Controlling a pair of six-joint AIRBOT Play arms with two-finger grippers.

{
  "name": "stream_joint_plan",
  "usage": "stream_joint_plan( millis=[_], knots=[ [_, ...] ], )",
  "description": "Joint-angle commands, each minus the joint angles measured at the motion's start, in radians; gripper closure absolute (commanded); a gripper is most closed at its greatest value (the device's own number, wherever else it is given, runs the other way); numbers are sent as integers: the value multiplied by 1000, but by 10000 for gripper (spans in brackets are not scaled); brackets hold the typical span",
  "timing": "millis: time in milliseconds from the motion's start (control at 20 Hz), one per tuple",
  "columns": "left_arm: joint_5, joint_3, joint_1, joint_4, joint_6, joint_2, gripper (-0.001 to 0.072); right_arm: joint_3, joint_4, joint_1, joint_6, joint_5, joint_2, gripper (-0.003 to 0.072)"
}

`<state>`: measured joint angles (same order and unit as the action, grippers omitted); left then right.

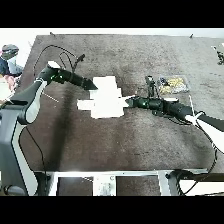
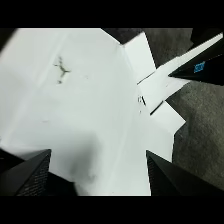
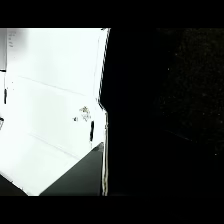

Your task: Fold the box and place the chain.

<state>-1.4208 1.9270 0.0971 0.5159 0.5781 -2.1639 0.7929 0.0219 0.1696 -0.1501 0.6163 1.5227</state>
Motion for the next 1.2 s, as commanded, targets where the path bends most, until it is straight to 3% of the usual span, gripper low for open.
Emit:
stream_joint_plan(
  millis=[0,200,550,600,700,750,850,900,1150],
  knots=[
    [-52,93,-41,9,55,-2,68,0,5,-1,1,0,0,676],
    [-118,90,-67,35,121,-6,68,0,6,-1,1,1,0,675],
    [-120,77,18,4,92,-101,73,0,5,-1,2,-3,0,676],
    [-127,77,23,-35,65,-109,119,0,5,-1,2,-3,0,675],
    [-141,77,34,-58,48,-111,122,0,5,-1,2,-3,0,675],
    [-149,77,34,-54,48,-111,238,1,5,-1,2,-3,0,676],
    [-157,77,31,-48,48,-111,246,1,5,-3,2,-3,0,675],
    [-167,77,31,-44,47,-111,401,1,5,-3,2,-3,0,675],
    [-203,77,31,-42,7,-111,414,1,5,-6,1,-15,0,675]
  ],
)
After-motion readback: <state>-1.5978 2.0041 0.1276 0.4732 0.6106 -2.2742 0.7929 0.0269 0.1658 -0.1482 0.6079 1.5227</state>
